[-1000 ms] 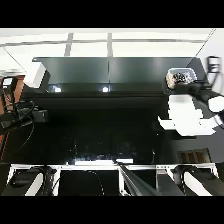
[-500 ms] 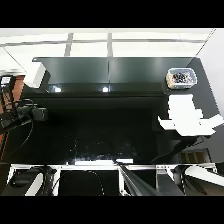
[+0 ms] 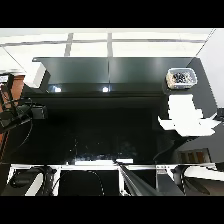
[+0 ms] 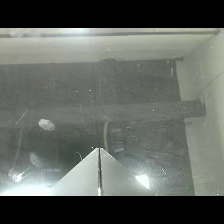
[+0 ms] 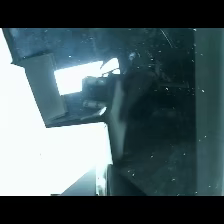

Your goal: Fold the box and place the chain.

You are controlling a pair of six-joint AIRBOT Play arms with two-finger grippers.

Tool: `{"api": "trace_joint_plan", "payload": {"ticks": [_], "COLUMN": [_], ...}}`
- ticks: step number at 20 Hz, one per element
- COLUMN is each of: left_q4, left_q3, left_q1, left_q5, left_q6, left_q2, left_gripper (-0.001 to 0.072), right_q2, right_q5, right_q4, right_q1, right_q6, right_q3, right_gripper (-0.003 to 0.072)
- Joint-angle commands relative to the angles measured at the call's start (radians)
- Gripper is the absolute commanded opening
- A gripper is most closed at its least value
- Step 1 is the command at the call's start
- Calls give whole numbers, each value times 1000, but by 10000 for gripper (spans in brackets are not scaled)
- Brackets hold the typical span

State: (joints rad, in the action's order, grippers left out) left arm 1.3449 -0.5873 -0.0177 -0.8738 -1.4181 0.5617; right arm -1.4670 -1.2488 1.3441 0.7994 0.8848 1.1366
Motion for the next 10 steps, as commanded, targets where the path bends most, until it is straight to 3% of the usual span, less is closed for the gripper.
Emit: {"api": "trace_joint_plan", "payload": {"ticks": [1,5,10], "left_q4": [0,0,-3], "left_q3": [0,0,0], "left_q1": [0,0,0], "left_q5": [10,15,2], "left_q6": [0,0,0], "left_q2": [-1,-1,-1], "left_gripper": [28,28,28], "right_q2": [11,140,363], "right_q5": [-78,-89,17], "right_q4": [4,-266,-530], "right_q1": [-21,-47,-257], "right_q6": [-22,-28,48], "right_q3": [13,-63,-355], "right_gripper": [56,13,13]}}
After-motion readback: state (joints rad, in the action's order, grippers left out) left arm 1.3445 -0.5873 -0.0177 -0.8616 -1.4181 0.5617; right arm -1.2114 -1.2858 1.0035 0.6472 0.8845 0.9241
